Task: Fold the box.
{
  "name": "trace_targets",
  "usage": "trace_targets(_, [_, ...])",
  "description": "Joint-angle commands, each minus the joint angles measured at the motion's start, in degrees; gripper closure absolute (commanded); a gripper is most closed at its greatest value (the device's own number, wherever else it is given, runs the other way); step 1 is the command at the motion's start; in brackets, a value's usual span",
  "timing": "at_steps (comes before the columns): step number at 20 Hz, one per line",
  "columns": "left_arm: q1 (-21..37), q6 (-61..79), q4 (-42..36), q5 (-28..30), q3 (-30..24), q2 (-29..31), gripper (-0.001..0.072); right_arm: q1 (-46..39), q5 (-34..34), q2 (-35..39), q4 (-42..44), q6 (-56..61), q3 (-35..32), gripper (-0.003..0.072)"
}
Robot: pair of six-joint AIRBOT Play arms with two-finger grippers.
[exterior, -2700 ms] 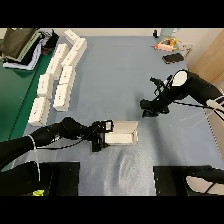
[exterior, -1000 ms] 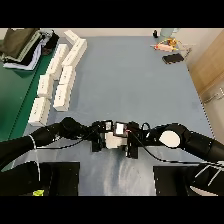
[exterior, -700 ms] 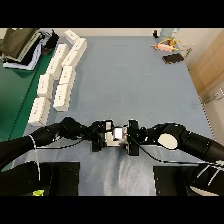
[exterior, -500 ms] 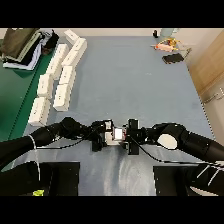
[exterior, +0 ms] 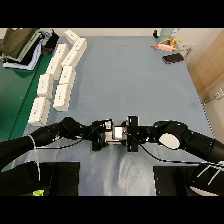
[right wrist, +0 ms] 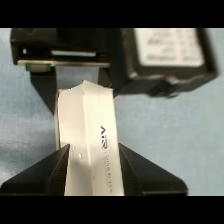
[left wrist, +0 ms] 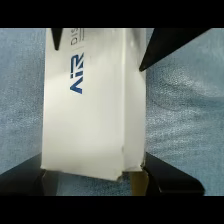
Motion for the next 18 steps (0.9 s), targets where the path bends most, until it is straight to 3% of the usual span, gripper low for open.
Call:
trace_targets(1, [0.0, 0.0, 0.0, -0.1, 0.0, 0.0, 0.0296, 0.0, -0.1, 0.2, -0.3, 0.0, 1.6, 0.0247])
trace_targets(7, [0.0, 0.0, 0.0, 0.0, 0.0, 0.0, 0.0296, 0.0, -0.4, -1.8, -0.6, 0.0, 1.7, 0.0247])
trace_targets(8, [0.0, 0.0, 0.0, 0.0, 0.0, 0.0, 0.0296, 0.0, -0.2, -2.6, -0.6, 0.0, 1.6, 0.0297])
trace_targets(9, [0.0, 0.0, 0.0, -0.1, 0.0, 0.0, 0.0296, 0.0, 0.3, -3.2, -0.6, 0.0, 1.7, 0.0422])
trace_targets(10, [0.0, 0.0, 0.0, -0.1, 0.0, 0.0, 0.0296, 0.0, 1.0, -3.5, -0.6, 0.0, 1.6, 0.0473])
trace_targets(13, [0.0, 0.0, 0.0, 0.0, 0.0, 0.0, 0.0296, 0.1, 2.7, -3.4, -0.5, 0.0, 1.7, 0.0538])
trace_targets(17, [0.0, 0.0, 0.0, -0.1, 0.0, 0.0, 0.0296, 0.1, 5.4, -3.3, -0.1, 0.0, 1.7, 0.0524])
trace_targets(18, [0.0, 0.0, 0.0, 0.0, 0.0, 0.0, 0.0296, 0.1, 5.4, -3.3, -0.1, 0.0, 1.7, 0.0461])
